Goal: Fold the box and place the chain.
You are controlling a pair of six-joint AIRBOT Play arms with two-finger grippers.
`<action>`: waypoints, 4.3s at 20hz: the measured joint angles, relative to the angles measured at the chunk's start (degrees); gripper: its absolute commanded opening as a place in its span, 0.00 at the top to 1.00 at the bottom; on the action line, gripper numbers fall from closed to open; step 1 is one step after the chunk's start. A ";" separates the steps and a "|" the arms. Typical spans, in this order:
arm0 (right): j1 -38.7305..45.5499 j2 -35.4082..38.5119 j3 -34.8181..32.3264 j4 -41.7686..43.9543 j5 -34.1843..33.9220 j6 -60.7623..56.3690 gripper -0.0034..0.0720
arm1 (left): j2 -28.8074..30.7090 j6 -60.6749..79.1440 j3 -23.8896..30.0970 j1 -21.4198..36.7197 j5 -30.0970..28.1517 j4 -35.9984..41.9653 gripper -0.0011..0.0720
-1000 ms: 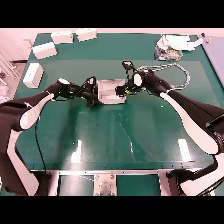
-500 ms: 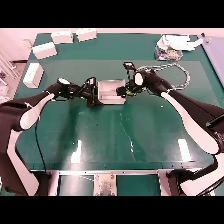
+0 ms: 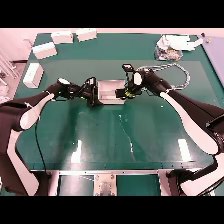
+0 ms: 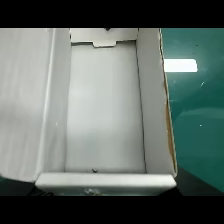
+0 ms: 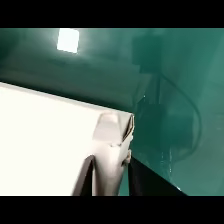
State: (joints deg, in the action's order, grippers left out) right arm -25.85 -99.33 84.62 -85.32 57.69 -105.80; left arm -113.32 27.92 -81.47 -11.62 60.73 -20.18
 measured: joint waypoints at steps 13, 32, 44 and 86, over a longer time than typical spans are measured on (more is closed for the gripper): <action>-0.92 -4.55 4.90 0.22 7.04 0.00 0.94 | 0.02 -0.20 0.02 0.04 0.70 0.07 0.64; 0.96 -4.00 9.42 -0.83 6.56 0.57 0.33 | 0.00 -0.11 0.00 -0.04 0.35 0.13 0.64; 1.70 3.21 9.42 -4.17 4.96 6.43 0.33 | 0.00 -0.02 0.00 0.00 0.39 0.04 0.64; 29.73 -10.84 0.59 42.07 -1.57 104.96 0.57 | 0.00 -0.02 0.00 0.00 0.42 0.04 0.64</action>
State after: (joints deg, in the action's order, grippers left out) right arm 3.88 -110.17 85.21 -43.24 56.12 -0.84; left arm -113.32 27.90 -81.47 -11.62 61.14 -20.14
